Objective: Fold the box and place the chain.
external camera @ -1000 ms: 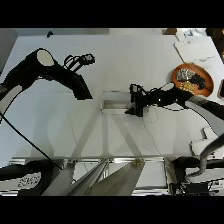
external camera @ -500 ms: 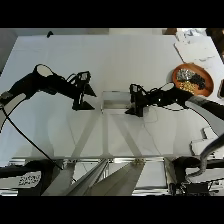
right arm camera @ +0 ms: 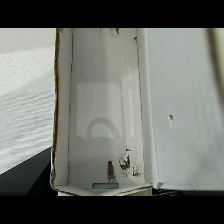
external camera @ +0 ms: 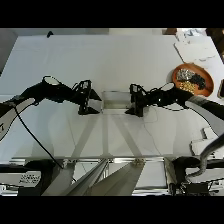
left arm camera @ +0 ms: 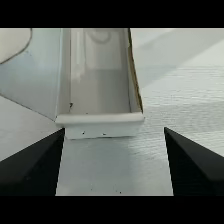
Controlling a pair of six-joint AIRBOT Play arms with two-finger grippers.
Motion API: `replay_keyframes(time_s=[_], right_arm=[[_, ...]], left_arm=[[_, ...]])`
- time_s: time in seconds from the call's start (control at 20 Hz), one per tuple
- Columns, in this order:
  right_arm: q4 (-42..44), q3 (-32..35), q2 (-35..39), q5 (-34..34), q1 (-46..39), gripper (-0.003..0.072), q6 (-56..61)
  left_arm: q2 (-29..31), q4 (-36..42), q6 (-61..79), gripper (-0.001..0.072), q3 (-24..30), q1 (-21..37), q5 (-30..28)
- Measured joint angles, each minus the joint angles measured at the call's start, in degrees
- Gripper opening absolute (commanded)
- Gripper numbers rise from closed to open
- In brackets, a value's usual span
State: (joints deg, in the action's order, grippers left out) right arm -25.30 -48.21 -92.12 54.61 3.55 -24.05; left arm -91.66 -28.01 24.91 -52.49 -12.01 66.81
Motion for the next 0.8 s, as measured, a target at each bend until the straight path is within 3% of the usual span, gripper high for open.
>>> replay_keyframes(time_s=[0.4, 0.8], right_arm=[[0.07, 0.0, 0.0, -0.04, 0.0, 0.0493, 0.0], [0.0, 0.0, 0.0, 0.11, 0.02, 0.0493, -0.02]], left_arm=[[-1.03, 2.89, 0.42, 0.0702, 0.13, -0.22, -3.78], [-1.07, 1.86, 0.61, 0.0702, 0.13, -1.57, -3.32]])
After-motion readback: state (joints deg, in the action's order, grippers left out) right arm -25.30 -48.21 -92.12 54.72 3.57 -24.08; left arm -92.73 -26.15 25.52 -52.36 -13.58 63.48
